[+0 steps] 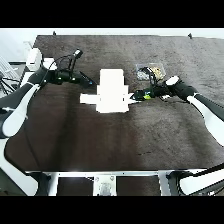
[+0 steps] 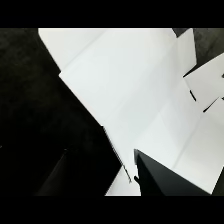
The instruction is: Fold the box and place the chain.
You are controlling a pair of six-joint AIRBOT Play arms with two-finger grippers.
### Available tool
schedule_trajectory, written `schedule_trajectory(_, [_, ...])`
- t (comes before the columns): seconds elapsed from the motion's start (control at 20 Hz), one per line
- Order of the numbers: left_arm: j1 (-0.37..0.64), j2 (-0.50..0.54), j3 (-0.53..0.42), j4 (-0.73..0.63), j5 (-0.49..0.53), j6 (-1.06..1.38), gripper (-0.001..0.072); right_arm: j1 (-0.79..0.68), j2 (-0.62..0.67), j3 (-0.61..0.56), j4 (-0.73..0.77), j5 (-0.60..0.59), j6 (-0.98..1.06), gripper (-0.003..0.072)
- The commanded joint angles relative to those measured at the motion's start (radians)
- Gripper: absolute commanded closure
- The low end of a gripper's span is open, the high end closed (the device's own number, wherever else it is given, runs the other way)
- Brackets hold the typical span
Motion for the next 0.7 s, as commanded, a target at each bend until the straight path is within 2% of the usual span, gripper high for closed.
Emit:
schedule_trajectory(0.0, [0.001,-0.106,0.171,0.039,-0.146,-0.088,0.0167,0.0,0.001,0.001,-0.008,0.002,-0.003,0.0679])
schedule_trajectory(0.15, [0.0,-0.174,0.289,0.066,-0.235,-0.174,0.0114,0.0,0.001,0.001,-0.008,0.003,-0.004,0.0679])
schedule_trajectory(0.45, [0.0,-0.292,0.439,0.074,-0.303,-0.276,0.0115,0.001,0.001,0.001,-0.008,0.005,-0.014,0.0678])
schedule_trajectory(0.65, [0.0,-0.319,0.45,0.074,-0.294,-0.287,0.0116,0.001,0.001,0.001,-0.008,0.005,-0.014,0.0678])
